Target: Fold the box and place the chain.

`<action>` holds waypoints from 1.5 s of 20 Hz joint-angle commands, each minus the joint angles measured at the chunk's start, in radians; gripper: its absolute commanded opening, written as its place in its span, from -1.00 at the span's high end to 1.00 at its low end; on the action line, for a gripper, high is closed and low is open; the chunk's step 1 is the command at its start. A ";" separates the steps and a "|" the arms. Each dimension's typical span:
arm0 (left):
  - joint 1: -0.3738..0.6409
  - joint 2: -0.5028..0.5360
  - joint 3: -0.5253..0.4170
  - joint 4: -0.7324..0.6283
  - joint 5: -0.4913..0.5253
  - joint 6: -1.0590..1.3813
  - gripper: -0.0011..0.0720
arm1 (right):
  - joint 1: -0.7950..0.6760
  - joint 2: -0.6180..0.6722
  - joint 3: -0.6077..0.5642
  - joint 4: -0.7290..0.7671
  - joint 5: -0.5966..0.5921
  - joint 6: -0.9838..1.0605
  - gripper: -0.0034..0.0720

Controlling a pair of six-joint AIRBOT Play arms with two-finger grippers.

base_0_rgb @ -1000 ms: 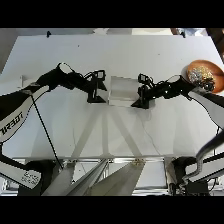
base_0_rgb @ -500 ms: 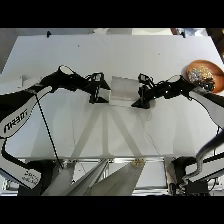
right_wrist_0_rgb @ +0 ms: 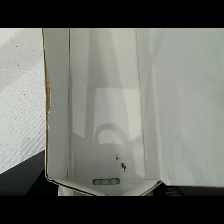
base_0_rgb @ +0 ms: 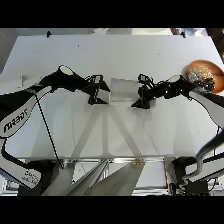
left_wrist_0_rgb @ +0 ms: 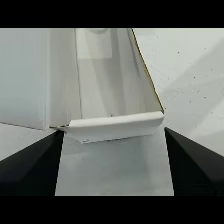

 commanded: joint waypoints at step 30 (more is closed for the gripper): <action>-0.033 -0.051 -0.001 -0.085 0.056 -0.165 -0.93 | 0.000 0.000 0.000 0.002 0.000 0.002 0.01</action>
